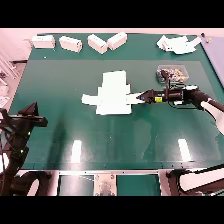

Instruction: Fold the box and place the chain.

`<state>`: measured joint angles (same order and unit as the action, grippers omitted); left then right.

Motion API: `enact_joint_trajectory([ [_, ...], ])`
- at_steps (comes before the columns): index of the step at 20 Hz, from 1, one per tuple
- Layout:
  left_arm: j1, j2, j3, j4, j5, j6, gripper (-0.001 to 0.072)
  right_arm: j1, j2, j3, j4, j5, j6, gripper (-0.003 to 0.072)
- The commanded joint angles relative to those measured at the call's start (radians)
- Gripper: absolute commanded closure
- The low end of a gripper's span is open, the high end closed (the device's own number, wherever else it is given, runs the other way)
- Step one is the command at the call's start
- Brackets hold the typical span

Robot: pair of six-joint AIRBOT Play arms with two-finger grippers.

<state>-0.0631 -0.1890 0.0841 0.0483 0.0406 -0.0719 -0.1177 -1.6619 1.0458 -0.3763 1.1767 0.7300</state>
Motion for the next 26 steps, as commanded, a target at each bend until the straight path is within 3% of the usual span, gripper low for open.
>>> enact_joint_trajectory([
  [1,0.0,0.001,0.001,0.0,-0.013,0.0,0.0689,0.012,-0.064,0.053,-0.043,-0.014,-0.005,0.068],
  [4,0.0,0.001,0.001,0.001,-0.069,0.002,0.0687,0.012,-0.102,0.117,-0.048,-0.013,0.003,0.068],
  [5,0.0,0.001,0.001,0.001,-0.101,0.002,0.0471,0.012,-0.108,0.124,-0.05,-0.014,0.003,0.068],
  [6,0.0,0.001,0.001,0.0,-0.132,0.001,0.0184,0.012,-0.112,0.122,-0.053,-0.014,0.005,0.068],
  [7,0.0,0.001,0.001,0.0,-0.16,0.001,0.0141,0.013,-0.116,0.123,-0.056,-0.014,0.007,0.068],
  [13,0.0,-0.005,0.001,-0.001,-0.249,-0.034,0.014,0.016,-0.132,0.123,-0.074,-0.034,0.007,0.0679],
  [18,0.0,-0.128,0.044,-0.002,-0.282,-0.032,0.014,0.019,-0.132,0.123,-0.077,-0.035,0.006,0.0679],
  [21,0.0,-0.329,0.185,0.005,-0.294,-0.021,0.014,0.02,-0.132,0.125,-0.077,-0.035,0.007,0.0679],
  [26,0.0,-0.738,0.44,0.061,-0.482,0.003,0.0138,0.031,-0.132,0.159,-0.077,-0.035,0.011,0.0679],
])
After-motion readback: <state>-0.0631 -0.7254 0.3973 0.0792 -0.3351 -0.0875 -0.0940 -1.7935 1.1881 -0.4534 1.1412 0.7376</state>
